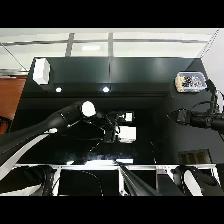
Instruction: Fold the box and place the chain.
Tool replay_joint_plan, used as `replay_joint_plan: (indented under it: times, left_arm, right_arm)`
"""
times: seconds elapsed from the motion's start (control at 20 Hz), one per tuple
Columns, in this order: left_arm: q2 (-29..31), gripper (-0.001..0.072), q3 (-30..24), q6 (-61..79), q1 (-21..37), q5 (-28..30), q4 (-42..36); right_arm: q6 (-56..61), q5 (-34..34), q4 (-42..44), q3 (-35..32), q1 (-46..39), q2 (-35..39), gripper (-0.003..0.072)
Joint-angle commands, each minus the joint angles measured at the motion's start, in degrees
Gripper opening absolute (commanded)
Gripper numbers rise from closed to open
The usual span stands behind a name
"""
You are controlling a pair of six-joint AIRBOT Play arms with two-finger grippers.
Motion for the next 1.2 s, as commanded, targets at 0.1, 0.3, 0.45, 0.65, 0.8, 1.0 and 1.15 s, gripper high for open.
replay_joint_plan:
  times: [0.1, 0.3, 0.45, 0.65, 0.8, 1.0, 1.15]
  left_arm:
    - [-2.6, 0.0708, 0.0, -0.6, -2.9, 6.1, 2.0]
    - [-4.5, 0.0680, 0.1, -4.0, -3.8, 7.3, 2.8]
    - [-4.3, 0.0402, 0.1, -6.3, -3.7, 7.1, 3.4]
    - [-1.2, 0.0275, 0.1, -16.0, -0.2, 4.6, 6.8]
    - [3.1, 0.0276, 0.1, -29.4, 8.9, 0.5, 17.3]
    - [5.8, 0.0281, 0.1, -54.1, 29.4, -5.1, 32.7]
    - [5.8, 0.0281, 0.1, -64.0, 47.2, -5.9, 34.1]
  right_arm:
    - [0.4, 0.0, 0.0, 0.0, 0.0, 0.1, 0.0010]
    - [0.6, 0.4, 0.0, 0.0, 0.0, 0.1, 0.0010]
    - [1.3, 0.5, -1.5, 0.0, 0.0, 0.1, 0.0010]
    - [1.3, 0.7, -1.7, 0.0, 0.0, 0.1, 0.0009]
    - [1.3, 0.6, -1.7, 0.0, 0.0, 0.1, 0.0009]
    - [1.3, 0.6, -1.7, 0.0, 0.0, 0.1, 0.0010]
    - [1.3, 0.6, -1.7, 0.0, 0.0, 0.1, 0.0010]
